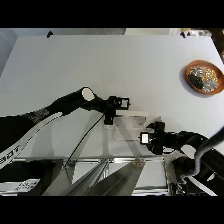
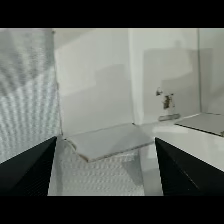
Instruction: Fold the box and place the chain.
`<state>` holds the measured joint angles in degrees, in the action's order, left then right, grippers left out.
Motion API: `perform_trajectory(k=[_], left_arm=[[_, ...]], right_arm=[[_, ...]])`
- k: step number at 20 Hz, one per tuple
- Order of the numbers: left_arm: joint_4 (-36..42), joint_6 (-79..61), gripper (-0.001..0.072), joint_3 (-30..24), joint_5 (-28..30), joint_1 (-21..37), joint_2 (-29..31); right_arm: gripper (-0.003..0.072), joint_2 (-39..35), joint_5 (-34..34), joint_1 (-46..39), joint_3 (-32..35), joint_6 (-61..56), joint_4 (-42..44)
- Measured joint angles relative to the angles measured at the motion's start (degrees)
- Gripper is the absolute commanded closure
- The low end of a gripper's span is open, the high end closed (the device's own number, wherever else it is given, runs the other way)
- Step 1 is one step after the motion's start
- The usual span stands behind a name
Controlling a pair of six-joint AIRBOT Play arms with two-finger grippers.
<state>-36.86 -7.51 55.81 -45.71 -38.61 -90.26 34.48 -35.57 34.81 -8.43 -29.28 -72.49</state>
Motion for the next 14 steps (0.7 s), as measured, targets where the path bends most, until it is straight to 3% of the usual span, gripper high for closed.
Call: perform_trajectory(k=[6, 14], left_arm=[[0.0, 0.0, 0.0700, 0.0, 0.0, 0.0, 0.0], [0.0, 0.0, 0.0700, 0.0, 0.1, 0.0, 0.0]], right_arm=[[-0.0004, 1.0, 5.0, 0.0, 0.2, 0.7, -0.2], [-0.0002, 1.1, 6.3, -3.8, -3.5, 1.2, 2.4]])
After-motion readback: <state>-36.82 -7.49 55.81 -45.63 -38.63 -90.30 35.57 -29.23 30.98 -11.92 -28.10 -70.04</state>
